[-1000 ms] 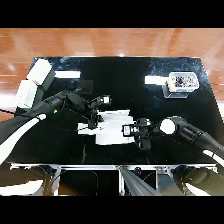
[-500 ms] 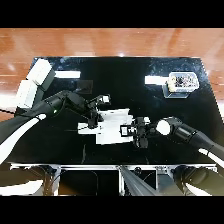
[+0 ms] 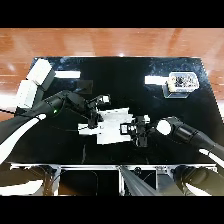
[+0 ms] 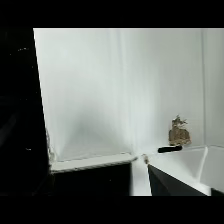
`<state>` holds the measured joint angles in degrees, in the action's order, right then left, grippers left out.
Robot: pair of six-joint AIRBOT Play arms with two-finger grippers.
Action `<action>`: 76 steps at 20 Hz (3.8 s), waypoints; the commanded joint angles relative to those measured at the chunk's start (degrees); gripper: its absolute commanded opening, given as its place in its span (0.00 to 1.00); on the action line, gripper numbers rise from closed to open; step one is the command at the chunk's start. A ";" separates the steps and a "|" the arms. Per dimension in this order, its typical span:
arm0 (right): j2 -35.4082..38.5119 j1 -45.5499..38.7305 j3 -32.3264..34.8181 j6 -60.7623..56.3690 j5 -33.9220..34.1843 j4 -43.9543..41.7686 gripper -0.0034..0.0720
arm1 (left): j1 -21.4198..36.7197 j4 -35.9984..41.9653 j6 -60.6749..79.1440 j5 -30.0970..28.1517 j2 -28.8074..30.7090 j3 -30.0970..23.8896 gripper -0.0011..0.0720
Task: Fold the box and place the chain.
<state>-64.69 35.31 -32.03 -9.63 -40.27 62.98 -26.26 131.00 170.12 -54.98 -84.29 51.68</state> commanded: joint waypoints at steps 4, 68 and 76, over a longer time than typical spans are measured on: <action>1.31 0.04 -0.50 -3.65 0.09 -0.57 0.92 | -0.04 0.02 0.04 -0.07 -0.02 0.02 0.03; 3.61 -3.52 -1.33 -10.54 7.41 -8.46 1.00 | -0.04 0.20 0.04 -0.33 -0.02 0.02 0.03; 3.45 -5.01 -2.45 -3.87 4.48 -11.17 1.00 | -0.04 0.20 0.04 -0.31 -0.02 0.02 0.03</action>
<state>-61.14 30.63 -34.28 -17.30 -34.33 53.45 -26.28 131.22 170.17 -55.31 -84.33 51.66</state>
